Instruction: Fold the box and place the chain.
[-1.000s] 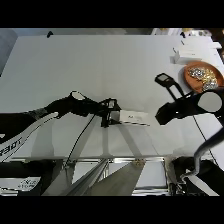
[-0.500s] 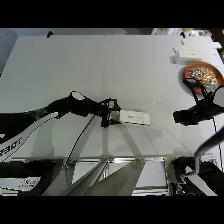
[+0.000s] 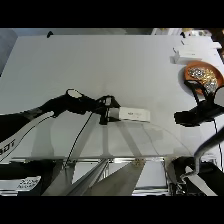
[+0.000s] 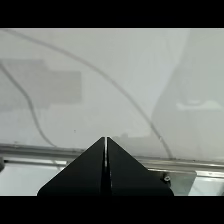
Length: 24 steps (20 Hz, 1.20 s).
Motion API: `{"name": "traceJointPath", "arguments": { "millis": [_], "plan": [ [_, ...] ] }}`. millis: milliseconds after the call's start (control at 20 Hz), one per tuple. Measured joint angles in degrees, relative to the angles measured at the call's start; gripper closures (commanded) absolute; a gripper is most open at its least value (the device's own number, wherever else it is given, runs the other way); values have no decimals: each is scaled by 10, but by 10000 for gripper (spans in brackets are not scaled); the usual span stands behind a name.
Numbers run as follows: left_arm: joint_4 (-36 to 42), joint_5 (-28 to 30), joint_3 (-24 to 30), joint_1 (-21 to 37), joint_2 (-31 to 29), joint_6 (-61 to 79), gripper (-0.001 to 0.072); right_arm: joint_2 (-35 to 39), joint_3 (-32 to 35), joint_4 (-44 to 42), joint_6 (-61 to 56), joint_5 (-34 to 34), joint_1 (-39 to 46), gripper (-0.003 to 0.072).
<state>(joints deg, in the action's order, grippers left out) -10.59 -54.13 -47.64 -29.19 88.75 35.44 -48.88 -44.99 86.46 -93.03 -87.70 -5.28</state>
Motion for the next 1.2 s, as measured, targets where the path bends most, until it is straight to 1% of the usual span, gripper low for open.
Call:
{"name": "traceJointPath", "arguments": {
  "millis": [150,350,500,650,800,900,1050,1200],
  "plan": [
    [-14,-2,0,50,-60,-62,706,0,0,0,0,0,0,670],
    [-68,-3,0,155,-155,-184,707,0,0,1,-1,-1,0,670],
    [-107,-3,0,264,-221,-270,708,0,0,1,-1,-1,0,670],
    [-165,-2,0,379,-266,-357,709,0,0,1,-1,-1,0,670],
    [-226,5,3,488,-287,-440,708,0,0,1,-1,-1,0,670],
    [-271,11,7,544,-291,-487,708,0,0,1,-1,-1,0,670],
    [-358,24,16,598,-287,-561,706,0,0,1,-1,-1,0,670],
    [-431,24,23,621,-273,-630,689,0,0,1,-1,-1,0,670]
  ]
}}
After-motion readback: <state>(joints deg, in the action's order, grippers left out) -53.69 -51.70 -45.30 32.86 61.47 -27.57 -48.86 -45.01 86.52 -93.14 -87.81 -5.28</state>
